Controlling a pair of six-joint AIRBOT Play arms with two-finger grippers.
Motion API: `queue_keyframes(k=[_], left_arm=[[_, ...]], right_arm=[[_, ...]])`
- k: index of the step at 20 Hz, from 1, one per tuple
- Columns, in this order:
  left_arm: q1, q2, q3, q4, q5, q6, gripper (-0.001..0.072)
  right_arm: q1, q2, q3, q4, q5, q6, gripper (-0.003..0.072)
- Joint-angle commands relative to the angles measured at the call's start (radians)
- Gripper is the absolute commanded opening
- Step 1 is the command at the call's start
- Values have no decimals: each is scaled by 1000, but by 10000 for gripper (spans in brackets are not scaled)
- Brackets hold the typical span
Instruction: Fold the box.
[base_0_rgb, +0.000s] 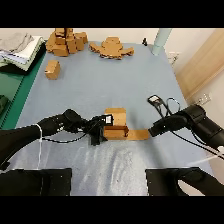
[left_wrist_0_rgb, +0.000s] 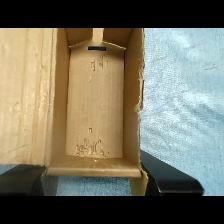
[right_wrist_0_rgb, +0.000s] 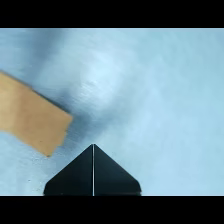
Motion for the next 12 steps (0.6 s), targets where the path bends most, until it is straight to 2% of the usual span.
queue_keyframes(k=[1,4,6,10,12], left_arm=[[0,0,0,0,0,0,424],[0,0,0,0,0,0,424],[0,0,1,0,0,0,424],[0,0,0,0,0,0,424],[0,0,0,0,0,0,424]], right_arm=[[-134,-61,-40,132,12,132,3],[-151,-151,-42,348,56,-50,3],[-151,-191,-42,426,87,-110,3],[-150,-152,-35,610,83,-230,2],[-150,-134,-35,611,79,-230,2]])
